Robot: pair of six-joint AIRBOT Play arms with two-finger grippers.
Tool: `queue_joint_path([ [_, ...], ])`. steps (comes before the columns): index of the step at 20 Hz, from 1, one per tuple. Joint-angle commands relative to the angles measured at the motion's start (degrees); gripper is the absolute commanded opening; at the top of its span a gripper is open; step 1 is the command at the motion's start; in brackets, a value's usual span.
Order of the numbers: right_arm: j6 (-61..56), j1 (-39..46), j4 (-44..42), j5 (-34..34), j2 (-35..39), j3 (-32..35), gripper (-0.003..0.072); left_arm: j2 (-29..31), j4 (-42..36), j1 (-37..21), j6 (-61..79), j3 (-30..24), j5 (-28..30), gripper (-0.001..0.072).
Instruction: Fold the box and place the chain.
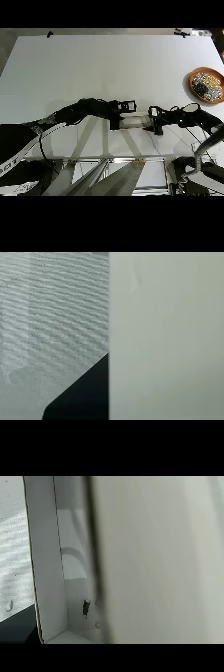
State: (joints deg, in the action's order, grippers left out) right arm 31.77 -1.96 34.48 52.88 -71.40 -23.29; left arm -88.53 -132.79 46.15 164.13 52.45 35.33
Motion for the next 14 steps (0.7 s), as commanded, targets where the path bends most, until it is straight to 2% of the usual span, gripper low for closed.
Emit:
queue_joint_path([
  [1, -1.2, 0.0, 0.2, 2.12, -0.04, 0.04, 0.0458, 0.04, 0.0, 0.0, 0.0, 0.07, 0.02, 0.001],
  [2, -1.95, 0.0, 0.2, 2.19, -0.04, 0.04, 0.0461, 0.04, 0.0, 0.0, 0.0, 0.07, 0.0, 0.001],
  [3, -1.92, 0.0, 0.2, 2.21, -0.04, 0.04, 0.0498, 0.04, 0.0, 0.0, 0.0, 0.07, 0.02, 0.001],
  [4, -1.9, 0.0, 0.17, 2.19, -0.04, 0.04, 0.0571, 0.04, 0.0, 0.0, 0.0, 0.07, 0.02, 0.001],
  [7, -1.9, 0.0, -0.04, 2.16, -0.04, 0.04, 0.0603, 0.04, 0.0, 0.0, 0.0, 0.07, 0.02, 0.001],
  [9, -1.9, 0.0, -0.07, 2.16, -0.02, 0.04, 0.0676, 0.04, 0.0, 0.0, 0.0, 0.07, 0.02, 0.001],
  [14, -1.95, 0.0, -0.28, 2.16, 0.22, 0.0, 0.0694, 0.04, 0.0, 0.0, 0.0, 0.07, 0.02, 0.001],
])
